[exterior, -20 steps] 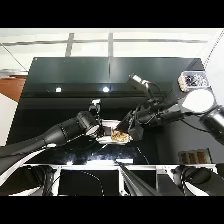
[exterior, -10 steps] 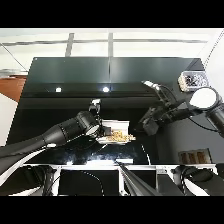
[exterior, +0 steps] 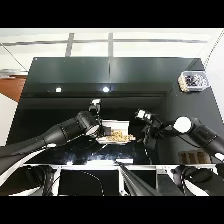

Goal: Fold the box and place the chain.

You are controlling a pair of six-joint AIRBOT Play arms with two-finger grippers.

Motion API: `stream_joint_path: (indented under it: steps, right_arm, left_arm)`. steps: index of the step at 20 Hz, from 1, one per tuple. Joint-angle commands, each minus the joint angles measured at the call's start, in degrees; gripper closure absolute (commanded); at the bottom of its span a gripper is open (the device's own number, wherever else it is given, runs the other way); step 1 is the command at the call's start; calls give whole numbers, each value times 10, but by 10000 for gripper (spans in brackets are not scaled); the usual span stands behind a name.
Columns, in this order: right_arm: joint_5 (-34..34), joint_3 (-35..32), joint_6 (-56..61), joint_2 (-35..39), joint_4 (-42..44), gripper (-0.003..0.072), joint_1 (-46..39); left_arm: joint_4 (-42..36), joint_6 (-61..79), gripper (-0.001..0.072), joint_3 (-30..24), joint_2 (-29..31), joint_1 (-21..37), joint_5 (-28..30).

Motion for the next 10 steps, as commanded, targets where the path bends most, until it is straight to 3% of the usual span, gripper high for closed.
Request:
stream_joint_path:
  steps: [1, 6, 10]
  right_arm:
    - [-76, -21, -134, -1, 64, -32, 25]
    - [-68, -25, -226, -17, 134, -31, 27]
    - [-72, -25, -257, -37, 139, -30, 53]
  left_arm:
    - [0, 0, 680, 0, 0, 0, 0]
    - [0, 0, 680, 0, 0, 0, 0]
    - [0, 0, 680, 0, 0, 0, 0]
